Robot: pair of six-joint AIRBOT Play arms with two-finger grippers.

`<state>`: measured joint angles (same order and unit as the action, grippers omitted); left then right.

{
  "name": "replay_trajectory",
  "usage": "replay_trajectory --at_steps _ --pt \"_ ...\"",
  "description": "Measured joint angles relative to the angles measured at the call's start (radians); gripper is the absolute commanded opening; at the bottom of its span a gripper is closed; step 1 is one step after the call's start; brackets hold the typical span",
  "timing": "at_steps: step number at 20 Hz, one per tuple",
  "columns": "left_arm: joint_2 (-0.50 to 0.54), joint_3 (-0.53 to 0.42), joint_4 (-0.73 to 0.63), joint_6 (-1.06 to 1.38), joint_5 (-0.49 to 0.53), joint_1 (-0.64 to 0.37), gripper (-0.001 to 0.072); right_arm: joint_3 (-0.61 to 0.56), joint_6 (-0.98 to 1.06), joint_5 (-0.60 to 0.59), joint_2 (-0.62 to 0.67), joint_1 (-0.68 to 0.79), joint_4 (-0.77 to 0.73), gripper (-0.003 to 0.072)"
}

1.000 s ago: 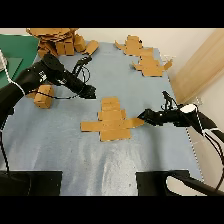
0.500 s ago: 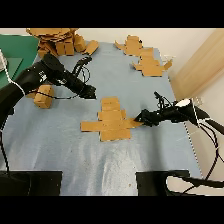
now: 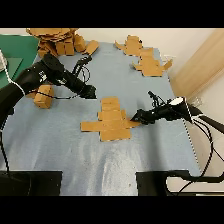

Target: Fold the box.

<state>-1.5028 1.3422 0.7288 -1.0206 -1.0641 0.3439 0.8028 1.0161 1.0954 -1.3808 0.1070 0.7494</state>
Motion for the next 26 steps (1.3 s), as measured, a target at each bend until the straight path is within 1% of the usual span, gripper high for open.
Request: replay_trajectory --at_steps 5,7,8,14,15,16,17,18,21,23,25,26 --pt "0.000 0.000 -0.005 0.000 0.006 0.000 0.0011 0.057 -0.003 -0.011 -0.008 0.008 0.014 0.0320" --pt "0.000 0.000 -0.007 0.000 0.007 0.000 0.0011 0.065 -0.003 0.001 -0.016 0.010 0.015 0.0313" --pt "0.000 0.000 -0.008 0.000 0.008 0.000 0.0011 0.068 -0.003 0.010 -0.021 0.010 0.016 0.0281" --pt "0.000 0.000 -0.030 0.000 0.015 0.000 0.0012 0.064 -0.003 0.052 -0.039 0.010 0.016 0.0277" --pt "0.000 0.000 -0.031 0.000 0.015 0.000 0.0012 0.060 -0.003 0.057 -0.042 0.010 0.018 0.0235" --pt "0.000 0.000 -0.031 0.000 0.018 0.000 0.0012 0.055 -0.003 0.060 -0.044 0.010 0.018 0.0171" --pt "0.000 0.000 -0.032 0.000 0.018 0.000 0.0012 0.051 -0.003 0.062 -0.046 0.010 0.019 0.0031" --pt "0.000 0.000 -0.033 0.000 0.019 0.000 0.0012 0.047 -0.005 0.063 -0.048 0.010 0.018 0.0003" --pt "0.000 0.000 -0.034 0.000 0.023 -0.001 0.0012 0.042 -0.042 0.061 -0.050 0.007 -0.009 0.0001" --pt "-0.002 -0.001 -0.035 0.007 0.025 -0.008 0.0012 0.027 -0.085 0.073 -0.047 -0.013 -0.061 0.0001" --pt "-0.005 -0.011 -0.033 0.011 0.018 -0.026 0.0012 -0.024 -0.141 0.069 -0.026 -0.055 -0.127 0.0001" --pt "-0.005 -0.022 -0.034 0.013 0.010 -0.039 0.0012 -0.065 -0.175 0.045 -0.001 -0.083 -0.170 0.0001"
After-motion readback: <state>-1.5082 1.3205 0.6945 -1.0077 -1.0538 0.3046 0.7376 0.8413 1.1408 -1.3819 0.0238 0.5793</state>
